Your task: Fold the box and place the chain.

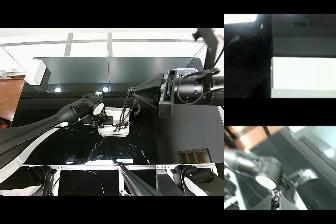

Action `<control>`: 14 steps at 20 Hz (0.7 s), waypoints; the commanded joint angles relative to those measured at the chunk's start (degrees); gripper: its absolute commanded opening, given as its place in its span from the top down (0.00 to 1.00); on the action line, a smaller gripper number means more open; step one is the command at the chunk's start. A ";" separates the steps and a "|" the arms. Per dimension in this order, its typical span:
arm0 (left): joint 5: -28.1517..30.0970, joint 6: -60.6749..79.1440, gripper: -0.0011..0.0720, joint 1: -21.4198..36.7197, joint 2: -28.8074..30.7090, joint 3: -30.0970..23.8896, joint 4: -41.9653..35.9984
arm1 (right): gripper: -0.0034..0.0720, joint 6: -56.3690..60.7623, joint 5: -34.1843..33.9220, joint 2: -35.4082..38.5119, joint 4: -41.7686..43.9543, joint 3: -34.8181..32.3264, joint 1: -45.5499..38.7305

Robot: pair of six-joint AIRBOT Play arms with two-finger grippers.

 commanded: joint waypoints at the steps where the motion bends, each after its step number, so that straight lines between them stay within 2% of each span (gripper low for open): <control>1: -0.11 0.00 0.94 0.02 -0.02 0.02 0.02 | 0.93 1.92 0.31 -0.83 4.48 1.31 0.11; 7: -0.11 0.00 0.94 0.02 -0.02 0.02 0.02 | 0.93 2.56 -0.09 -7.41 3.21 -3.67 5.18; 14: -0.11 0.00 0.94 0.02 -0.02 0.02 0.04 | 0.93 2.45 -4.92 -14.12 -1.22 -10.73 6.75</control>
